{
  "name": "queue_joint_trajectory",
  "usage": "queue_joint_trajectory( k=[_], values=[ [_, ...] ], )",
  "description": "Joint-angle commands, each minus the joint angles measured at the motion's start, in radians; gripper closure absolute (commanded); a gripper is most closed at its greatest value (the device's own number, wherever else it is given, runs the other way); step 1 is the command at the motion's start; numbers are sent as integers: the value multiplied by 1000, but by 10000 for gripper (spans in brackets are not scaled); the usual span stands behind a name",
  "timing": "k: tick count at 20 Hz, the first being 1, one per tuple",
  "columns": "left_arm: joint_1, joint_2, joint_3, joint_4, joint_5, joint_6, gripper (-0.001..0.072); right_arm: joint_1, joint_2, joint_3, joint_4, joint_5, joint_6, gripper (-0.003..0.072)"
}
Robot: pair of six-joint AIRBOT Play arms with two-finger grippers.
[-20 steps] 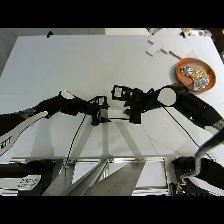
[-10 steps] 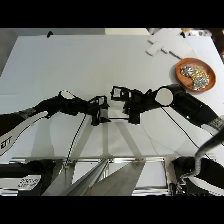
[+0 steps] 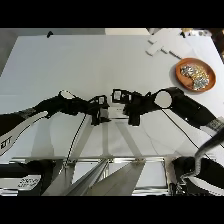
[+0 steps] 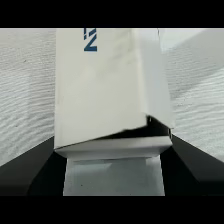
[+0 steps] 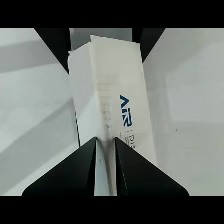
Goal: Fold the box and place the chain.
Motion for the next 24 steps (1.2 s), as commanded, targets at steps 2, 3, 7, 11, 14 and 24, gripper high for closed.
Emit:
queue_joint_trajectory(
  k=[2, 3, 7, 11, 14, 24],
  values=[
    [0, 0, 0, 3, -3, 2, 641, 0, -1, -8, -10, -35, 0, 577],
    [0, 0, 0, 3, -3, 2, 641, 0, 0, -8, -10, -41, 0, 577],
    [0, 0, 0, 3, -3, 2, 641, 0, 0, -8, -10, -34, 0, 577],
    [0, 0, 0, 3, -3, 2, 641, 0, 1, -8, -9, -34, 1, 576],
    [0, 0, 0, 3, -3, 2, 641, 0, 0, -21, 0, -24, 2, 576],
    [0, 0, 0, 3, -3, 2, 641, 0, 3, -47, 47, 20, 1, 400]
  ],
)
